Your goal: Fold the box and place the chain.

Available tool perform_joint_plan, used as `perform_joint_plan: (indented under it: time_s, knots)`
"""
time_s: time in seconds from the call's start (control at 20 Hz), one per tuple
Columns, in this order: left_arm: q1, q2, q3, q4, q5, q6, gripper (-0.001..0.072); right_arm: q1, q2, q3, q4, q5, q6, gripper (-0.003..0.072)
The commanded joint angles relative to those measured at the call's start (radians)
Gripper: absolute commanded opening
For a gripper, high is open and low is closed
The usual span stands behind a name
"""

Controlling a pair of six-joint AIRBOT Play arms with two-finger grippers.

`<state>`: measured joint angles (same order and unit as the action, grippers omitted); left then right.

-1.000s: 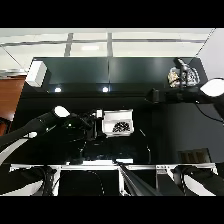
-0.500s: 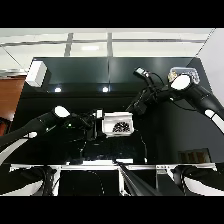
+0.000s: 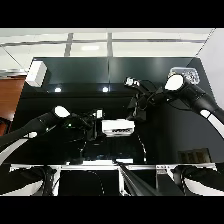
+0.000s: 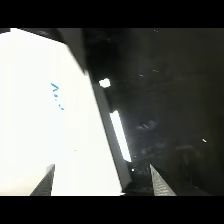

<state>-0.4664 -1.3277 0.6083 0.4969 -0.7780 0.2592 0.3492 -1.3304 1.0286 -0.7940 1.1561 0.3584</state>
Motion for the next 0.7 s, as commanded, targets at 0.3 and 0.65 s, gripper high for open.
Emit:
perform_joint_plan:
  time_s: [0.3, 0.65]
  knots:
    - [0.000, 0.000, 0.001, 0.000, 0.000, 0.000, 0.0356, 0.058, -0.001, -0.026, -0.023, 0.040, 0.000, 0.0710]
    - [0.000, 0.000, 0.001, 0.000, 0.000, 0.000, 0.0356, 0.058, -0.001, -0.033, -0.066, 0.035, 0.059, 0.0709]
